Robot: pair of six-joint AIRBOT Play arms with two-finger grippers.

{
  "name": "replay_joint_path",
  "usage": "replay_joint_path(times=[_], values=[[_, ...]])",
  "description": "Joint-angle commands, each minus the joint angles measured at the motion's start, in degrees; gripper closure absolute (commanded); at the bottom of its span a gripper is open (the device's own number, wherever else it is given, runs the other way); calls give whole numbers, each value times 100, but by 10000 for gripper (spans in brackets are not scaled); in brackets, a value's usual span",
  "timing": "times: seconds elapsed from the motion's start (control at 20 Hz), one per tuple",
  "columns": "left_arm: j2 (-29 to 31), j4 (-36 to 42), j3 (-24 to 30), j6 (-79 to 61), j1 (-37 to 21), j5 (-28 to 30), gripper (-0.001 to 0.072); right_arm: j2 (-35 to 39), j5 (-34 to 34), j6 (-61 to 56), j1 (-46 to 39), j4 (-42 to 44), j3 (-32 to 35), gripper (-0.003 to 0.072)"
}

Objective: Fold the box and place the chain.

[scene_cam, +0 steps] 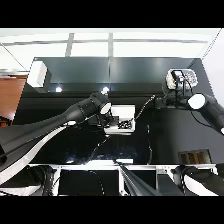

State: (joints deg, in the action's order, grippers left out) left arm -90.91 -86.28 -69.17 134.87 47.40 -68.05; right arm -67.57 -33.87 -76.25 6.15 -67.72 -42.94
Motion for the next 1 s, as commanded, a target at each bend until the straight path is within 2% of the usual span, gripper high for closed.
replay_joint_path(times=[0.0, 0.15, 0.35, 0.4, 0.65, 0.7, 0.75, 0.95], values=[[4, 0, -2, 0, -4, -15, 683, -977, -140, -1578, 328, -1663, -820, -34], [4, 0, -2, 0, -4, -17, 683, -1622, -761, -2844, 634, -2194, -1631, -34], [4, 0, -2, 0, -4, -11, 683, -2173, -1344, -3668, 1016, -2761, -2280, -31], [4, 0, -2, 0, -4, -11, 683, -2286, -1506, -3899, 1056, -2881, -2378, 67], [4, -2, -2, 0, -4, -11, 683, -2422, -1567, -4533, 1064, -2879, -2413, 88], [4, 0, -2, 0, -4, -11, 683, -2435, -1572, -4535, 1064, -2879, -2413, 159], [4, -2, -2, 0, -4, -11, 683, -2450, -1596, -4540, 1064, -2874, -2413, 185], [4, 0, -2, 0, -4, -11, 683, -2468, -1609, -4544, 1064, -2876, -2413, 185]])
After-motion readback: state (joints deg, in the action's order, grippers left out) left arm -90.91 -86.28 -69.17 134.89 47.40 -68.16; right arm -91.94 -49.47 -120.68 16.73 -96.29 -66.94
